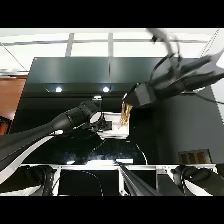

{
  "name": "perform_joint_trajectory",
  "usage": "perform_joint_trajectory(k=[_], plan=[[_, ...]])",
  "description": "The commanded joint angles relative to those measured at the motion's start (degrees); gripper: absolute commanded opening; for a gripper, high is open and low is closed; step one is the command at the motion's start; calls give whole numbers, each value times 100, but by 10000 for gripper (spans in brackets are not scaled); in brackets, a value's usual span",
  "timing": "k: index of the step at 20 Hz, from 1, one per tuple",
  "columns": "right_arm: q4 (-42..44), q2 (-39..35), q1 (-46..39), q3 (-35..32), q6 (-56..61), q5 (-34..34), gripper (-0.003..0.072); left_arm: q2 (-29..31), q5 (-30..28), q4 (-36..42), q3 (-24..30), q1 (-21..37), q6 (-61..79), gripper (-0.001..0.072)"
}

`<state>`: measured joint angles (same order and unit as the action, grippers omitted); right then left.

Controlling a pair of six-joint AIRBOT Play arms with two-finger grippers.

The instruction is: Fold the box and place the chain.

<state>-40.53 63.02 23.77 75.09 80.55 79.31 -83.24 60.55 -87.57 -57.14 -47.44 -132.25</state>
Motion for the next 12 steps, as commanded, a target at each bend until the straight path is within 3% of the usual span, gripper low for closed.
perform_joint_trajectory(k=[1,7,12], plan=[[-48,13,94,-778,-2,-483,1,0,-2,0,-4,4,2,27],[-20,142,321,-1587,151,-1147,2,0,-2,0,-4,4,2,27],[-55,450,621,-1775,275,-1646,38,0,-2,0,-4,4,2,27]])
